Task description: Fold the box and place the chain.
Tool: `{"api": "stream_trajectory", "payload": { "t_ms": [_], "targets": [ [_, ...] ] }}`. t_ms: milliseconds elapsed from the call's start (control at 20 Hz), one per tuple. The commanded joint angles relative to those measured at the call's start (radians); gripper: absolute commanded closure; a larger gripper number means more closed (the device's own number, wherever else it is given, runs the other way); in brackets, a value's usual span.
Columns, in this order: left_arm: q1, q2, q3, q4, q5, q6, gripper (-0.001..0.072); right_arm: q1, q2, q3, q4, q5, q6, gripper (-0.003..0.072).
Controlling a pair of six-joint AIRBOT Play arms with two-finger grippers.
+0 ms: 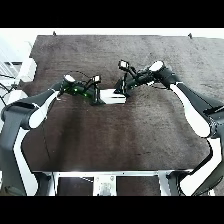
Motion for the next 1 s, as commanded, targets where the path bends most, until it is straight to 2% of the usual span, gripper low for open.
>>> {"api": "stream_trajectory", "payload": {
  "t_ms": [0,100,950],
  "targets": [
    [0.000,0.000,0.000,0.001,-0.001,0.002,0.0316,0.000,0.000,0.003,-0.007,-0.007,0.004,0.0387],
    [0.000,0.000,0.000,0.001,-0.001,0.002,0.0316,0.000,0.000,0.003,-0.015,-0.007,0.029,0.0274],
    [0.000,0.000,0.000,0.001,-0.001,0.002,0.0316,0.000,-0.001,0.003,-0.041,-0.049,0.056,0.0278]
  ]
}}
